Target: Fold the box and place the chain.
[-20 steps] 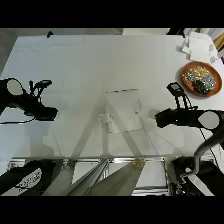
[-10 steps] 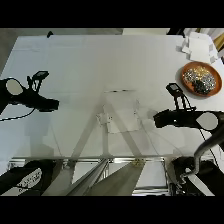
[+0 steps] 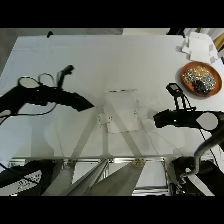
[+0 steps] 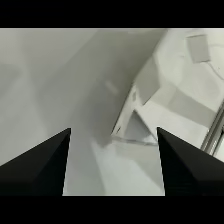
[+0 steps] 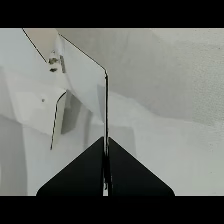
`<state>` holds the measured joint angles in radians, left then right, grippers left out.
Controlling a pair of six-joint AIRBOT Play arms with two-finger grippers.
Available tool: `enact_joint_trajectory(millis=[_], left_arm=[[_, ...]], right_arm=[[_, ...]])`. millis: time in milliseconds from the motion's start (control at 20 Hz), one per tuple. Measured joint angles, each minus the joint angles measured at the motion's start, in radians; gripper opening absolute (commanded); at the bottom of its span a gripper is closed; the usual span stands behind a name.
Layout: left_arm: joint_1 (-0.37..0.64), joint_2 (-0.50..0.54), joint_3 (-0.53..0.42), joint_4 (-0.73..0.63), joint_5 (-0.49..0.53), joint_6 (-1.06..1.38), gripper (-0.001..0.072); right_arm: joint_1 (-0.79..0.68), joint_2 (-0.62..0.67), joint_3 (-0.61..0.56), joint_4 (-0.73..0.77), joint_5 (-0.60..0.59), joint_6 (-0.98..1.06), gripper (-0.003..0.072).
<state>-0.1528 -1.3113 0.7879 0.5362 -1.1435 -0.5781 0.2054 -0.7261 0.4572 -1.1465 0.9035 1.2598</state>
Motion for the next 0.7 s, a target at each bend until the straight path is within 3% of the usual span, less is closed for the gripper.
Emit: enact_joint_trajectory(millis=[200,400,700], left_arm=[[-0.127,-0.051,0.000,-0.093,0.118,0.246,0.0578],[-0.172,-0.078,0.000,-0.172,0.223,0.378,0.0578],[-0.189,-0.126,0.002,-0.323,0.238,0.546,0.0576]], right_arm=[[0.000,0.000,0.000,0.000,0.001,0.000,0.0008],[0.000,0.000,0.000,0.000,0.003,0.000,0.0008],[0.000,0.000,0.000,0.001,0.025,0.000,0.0008]])
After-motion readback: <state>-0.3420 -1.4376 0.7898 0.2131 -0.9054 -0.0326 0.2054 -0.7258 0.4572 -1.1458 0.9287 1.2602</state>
